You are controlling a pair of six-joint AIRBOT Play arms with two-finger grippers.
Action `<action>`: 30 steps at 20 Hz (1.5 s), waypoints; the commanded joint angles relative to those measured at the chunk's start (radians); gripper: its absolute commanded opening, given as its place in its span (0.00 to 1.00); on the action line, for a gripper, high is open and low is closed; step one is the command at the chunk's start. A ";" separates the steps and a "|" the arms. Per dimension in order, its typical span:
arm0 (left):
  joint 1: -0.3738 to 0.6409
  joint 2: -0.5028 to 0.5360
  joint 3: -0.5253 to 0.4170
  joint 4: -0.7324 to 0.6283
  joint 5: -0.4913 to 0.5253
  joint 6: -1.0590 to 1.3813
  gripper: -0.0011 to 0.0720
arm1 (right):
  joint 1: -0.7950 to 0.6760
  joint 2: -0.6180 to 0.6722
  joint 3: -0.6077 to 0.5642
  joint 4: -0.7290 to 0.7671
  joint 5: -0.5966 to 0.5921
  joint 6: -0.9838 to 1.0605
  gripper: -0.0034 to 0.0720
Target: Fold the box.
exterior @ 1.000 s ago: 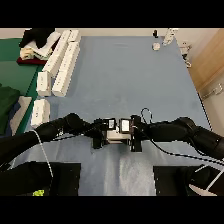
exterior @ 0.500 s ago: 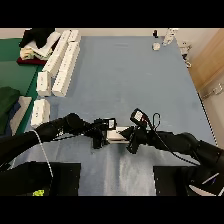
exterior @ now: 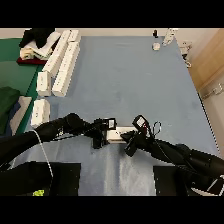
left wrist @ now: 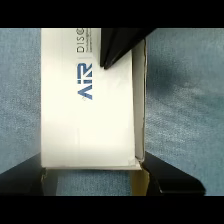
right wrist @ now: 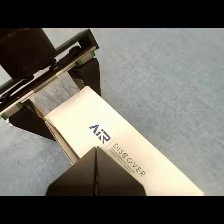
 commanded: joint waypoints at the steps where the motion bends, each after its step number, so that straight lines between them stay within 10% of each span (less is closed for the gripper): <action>1: 0.000 0.001 0.000 0.001 0.002 0.002 0.75 | 0.011 -0.032 -0.014 -0.002 0.010 0.022 0.05; 21: 0.000 0.001 0.000 0.001 0.000 0.002 0.75 | -0.010 0.123 0.026 -0.061 0.086 -0.056 0.08; 26: 0.000 0.001 0.000 0.001 0.001 0.002 0.75 | -0.241 0.075 0.166 -0.126 -0.230 -0.046 0.08; 30: 0.000 0.001 0.000 0.001 0.001 0.002 0.75 | -0.479 -0.035 0.418 -0.493 -0.605 0.218 0.08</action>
